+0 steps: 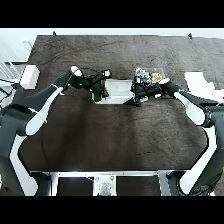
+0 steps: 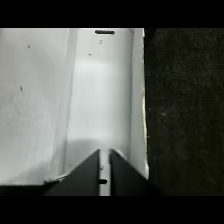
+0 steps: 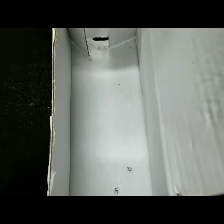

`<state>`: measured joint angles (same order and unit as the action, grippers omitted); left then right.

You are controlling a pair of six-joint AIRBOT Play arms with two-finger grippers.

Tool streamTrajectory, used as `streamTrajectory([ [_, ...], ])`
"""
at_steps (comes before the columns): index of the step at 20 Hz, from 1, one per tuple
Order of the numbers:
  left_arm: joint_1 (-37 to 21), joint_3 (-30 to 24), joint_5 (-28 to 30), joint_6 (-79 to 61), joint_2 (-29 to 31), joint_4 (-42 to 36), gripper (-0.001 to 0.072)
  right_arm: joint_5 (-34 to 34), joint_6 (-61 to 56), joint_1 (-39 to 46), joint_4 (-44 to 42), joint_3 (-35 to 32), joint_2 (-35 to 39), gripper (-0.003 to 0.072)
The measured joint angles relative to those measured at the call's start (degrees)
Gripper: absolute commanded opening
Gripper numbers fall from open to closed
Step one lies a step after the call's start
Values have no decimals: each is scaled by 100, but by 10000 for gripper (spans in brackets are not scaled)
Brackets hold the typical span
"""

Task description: Fold the box and place the chain.

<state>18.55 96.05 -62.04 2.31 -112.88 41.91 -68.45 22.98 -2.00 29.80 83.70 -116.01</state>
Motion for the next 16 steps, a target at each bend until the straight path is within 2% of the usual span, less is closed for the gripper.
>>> streamTrajectory([
  [6, -328, 0, -798, 284, 258, -212, 20, 0, -2, 0, -2, 0, 0, 436],
  [11, -525, 0, -1003, 699, 767, -356, 19, 0, -2, 0, -2, 0, 0, 435],
  [16, -922, 0, -977, 1969, 1003, -393, 16, 2, -2, 0, -2, 0, 0, 435],
])
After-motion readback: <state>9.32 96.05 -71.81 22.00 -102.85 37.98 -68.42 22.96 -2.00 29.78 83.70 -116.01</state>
